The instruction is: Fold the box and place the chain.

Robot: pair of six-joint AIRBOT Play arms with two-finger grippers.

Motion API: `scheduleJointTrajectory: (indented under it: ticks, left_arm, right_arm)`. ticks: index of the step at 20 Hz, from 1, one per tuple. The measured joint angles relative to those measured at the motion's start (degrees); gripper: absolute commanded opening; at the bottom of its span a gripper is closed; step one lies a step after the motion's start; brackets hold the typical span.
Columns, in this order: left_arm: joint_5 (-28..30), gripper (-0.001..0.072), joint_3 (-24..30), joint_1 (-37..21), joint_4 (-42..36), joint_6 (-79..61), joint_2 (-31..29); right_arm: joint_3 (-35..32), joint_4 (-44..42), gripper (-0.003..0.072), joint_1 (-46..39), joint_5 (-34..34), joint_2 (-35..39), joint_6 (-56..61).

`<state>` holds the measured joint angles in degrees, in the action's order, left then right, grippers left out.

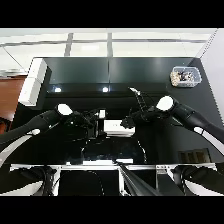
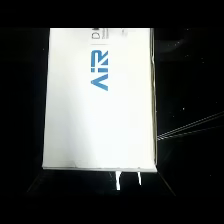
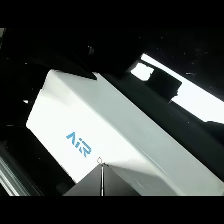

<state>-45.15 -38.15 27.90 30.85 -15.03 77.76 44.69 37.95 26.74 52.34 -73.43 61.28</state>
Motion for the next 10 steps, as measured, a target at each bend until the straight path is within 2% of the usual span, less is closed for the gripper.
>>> scheduleJointTrajectory:
  ticks: [6,10]
  left_arm:
    - [-0.02,0.0407,0.0,0.0,0.02,0.02,0.02]
    - [-0.02,0.0407,-0.07,0.0,0.04,0.09,0.02]
  right_arm:
    - [0.22,1.79,0.0016,0.0,-0.39,-0.44,-0.2]
    - [3.08,3.69,0.0016,-1.44,1.73,4.07,-3.56]
